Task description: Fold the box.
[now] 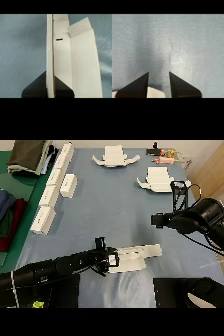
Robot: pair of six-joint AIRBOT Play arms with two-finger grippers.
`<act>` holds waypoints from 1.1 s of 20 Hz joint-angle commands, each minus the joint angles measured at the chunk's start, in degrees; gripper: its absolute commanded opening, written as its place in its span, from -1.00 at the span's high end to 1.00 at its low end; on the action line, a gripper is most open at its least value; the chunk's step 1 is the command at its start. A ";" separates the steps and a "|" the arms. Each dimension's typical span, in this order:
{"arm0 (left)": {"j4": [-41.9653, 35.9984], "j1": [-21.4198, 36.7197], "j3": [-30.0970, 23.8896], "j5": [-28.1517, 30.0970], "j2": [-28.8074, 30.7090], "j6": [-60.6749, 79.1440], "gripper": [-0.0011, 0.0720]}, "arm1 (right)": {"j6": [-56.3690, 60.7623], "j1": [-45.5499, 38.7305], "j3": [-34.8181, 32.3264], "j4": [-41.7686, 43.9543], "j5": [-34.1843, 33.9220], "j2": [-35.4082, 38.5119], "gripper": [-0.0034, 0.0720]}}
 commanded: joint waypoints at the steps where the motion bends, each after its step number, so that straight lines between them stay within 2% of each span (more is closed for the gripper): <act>1: -0.33 5.18 2.71 -8.79 -0.11 -0.87 0.94 | 0.02 0.07 0.04 0.04 0.02 -0.02 -0.11; 5: -0.11 14.34 3.91 -20.96 -0.13 -0.83 0.94 | 0.00 0.04 0.04 -0.17 0.07 -0.02 -0.11; 8: 0.17 17.33 4.04 -24.57 -0.50 -0.83 0.94 | 0.02 0.04 0.04 -0.17 0.85 -0.02 -0.11; 11: 1.49 17.27 4.13 -27.32 -1.88 -0.87 0.94 | 0.02 0.07 0.04 -0.15 0.92 -0.02 -0.11; 22: 1.64 17.27 4.09 -30.62 -3.21 -1.22 0.94 | 0.02 0.07 0.04 0.09 0.90 -0.02 -0.11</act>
